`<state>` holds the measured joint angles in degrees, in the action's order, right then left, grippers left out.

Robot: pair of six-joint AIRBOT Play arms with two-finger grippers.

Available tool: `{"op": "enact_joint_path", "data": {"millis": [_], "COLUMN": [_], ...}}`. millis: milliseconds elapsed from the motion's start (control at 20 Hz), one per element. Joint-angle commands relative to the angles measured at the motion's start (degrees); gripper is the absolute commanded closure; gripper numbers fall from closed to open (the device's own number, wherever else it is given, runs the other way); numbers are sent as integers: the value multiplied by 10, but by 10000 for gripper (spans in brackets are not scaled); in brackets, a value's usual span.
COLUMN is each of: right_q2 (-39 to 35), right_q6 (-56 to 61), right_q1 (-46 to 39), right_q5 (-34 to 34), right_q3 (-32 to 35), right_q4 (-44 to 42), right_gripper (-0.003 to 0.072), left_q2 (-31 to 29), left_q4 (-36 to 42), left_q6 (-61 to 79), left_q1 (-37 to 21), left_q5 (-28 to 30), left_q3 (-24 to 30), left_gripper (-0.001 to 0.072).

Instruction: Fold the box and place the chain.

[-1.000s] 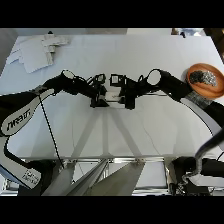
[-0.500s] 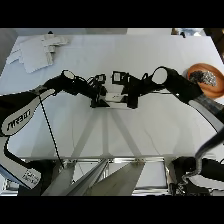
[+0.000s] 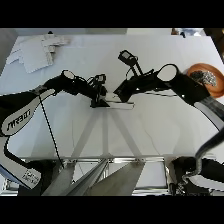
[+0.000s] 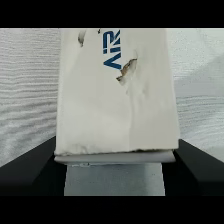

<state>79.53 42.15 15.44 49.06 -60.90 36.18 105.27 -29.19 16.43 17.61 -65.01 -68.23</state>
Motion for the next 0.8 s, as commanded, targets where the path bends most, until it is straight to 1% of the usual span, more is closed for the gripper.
{"op": "enact_joint_path", "data": {"millis": [0,100,350,550,750], "right_q2": [43,65,106,119,119], "right_q6": [49,81,85,85,96], "right_q1": [-1,-1,-1,0,0], "right_q5": [-22,-40,-63,-56,-48], "right_q3": [21,32,37,37,38], "right_q4": [-111,-111,-109,-99,-56], "right_gripper": [675,675,675,675,675], "left_q2": [0,0,0,0,0], "left_q4": [0,0,0,0,0], "left_q6": [0,0,0,0,0], "left_q1": [0,0,0,0,0], "left_q5": [0,0,0,1,0], "left_q3": [0,0,0,0,0], "left_gripper": [293,293,293,293,293]}}
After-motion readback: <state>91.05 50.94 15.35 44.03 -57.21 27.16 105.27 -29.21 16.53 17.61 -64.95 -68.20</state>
